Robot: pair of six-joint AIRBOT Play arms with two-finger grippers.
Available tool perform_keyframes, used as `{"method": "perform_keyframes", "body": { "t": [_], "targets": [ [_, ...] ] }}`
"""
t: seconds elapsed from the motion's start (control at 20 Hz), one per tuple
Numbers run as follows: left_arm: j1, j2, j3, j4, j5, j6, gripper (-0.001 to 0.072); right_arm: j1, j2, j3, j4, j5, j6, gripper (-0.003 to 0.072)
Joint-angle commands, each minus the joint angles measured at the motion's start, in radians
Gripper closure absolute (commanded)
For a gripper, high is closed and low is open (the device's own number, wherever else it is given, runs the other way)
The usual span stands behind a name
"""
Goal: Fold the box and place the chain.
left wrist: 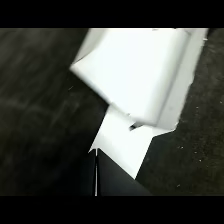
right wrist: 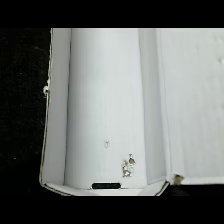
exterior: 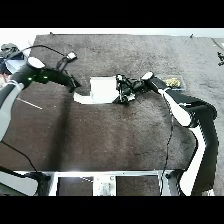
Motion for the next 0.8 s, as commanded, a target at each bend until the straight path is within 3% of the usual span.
{"method": "perform_keyframes", "body": {
  "t": [0.0,0.15,0.55,0.75],
  "targets": [
    [0.090,0.053,-0.043,-0.012,-0.017,-0.235,0.0703,0.001,-0.001,0.000,0.000,0.000,0.001,0.0311],
    [0.137,0.055,-0.069,-0.006,-0.038,-0.338,0.0700,0.001,-0.001,0.000,0.000,0.000,0.000,0.0311],
    [0.159,0.051,-0.243,-0.029,0.039,-0.560,0.0698,0.001,-0.001,0.000,0.000,0.000,0.000,0.0312],
    [0.158,-0.002,-0.250,-0.112,0.015,-0.587,0.0698,0.001,0.000,0.000,0.001,0.000,0.000,0.0311]
  ]
}}
